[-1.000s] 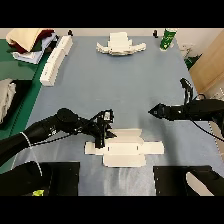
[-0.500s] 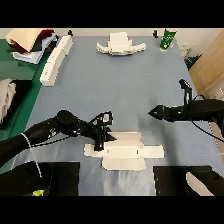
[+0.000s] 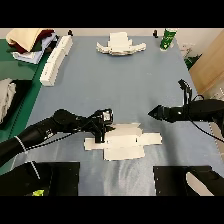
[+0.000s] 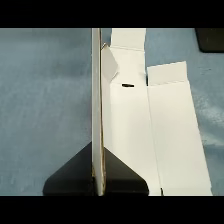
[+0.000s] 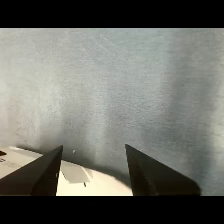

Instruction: Fold the box.

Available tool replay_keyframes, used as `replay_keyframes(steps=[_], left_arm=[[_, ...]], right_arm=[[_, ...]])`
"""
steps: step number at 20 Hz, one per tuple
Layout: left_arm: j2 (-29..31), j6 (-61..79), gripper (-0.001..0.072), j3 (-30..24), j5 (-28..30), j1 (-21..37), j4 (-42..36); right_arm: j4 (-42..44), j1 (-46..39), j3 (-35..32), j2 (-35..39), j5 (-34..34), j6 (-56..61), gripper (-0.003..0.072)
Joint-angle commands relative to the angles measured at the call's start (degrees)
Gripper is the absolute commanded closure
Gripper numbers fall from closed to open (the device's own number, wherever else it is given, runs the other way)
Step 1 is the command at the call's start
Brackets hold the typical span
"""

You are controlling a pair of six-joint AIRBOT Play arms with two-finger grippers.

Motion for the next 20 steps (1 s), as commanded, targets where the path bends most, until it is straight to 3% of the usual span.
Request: replay_keyframes(steps=[1,9,16,20], left_arm=[[-0.2,0.5,0.0697,-0.6,2.2,-0.3,0.8],[-3.7,0.3,0.0696,-1.4,1.5,-4.2,0.1],[-2.0,-1.6,0.0696,-1.4,-2.5,-4.2,0.4],[-2.1,-7.4,0.0696,-1.4,-5.0,-4.2,4.4]], right_arm=[[0.0,0.1,0.0,0.0,0.0,0.0,0.0092],[0.0,0.1,0.0,0.0,-0.1,0.0,0.0092],[0.0,0.1,0.0,0.0,-0.2,0.0,0.0092],[0.0,0.1,0.0,0.0,-0.2,0.0,0.0092]])
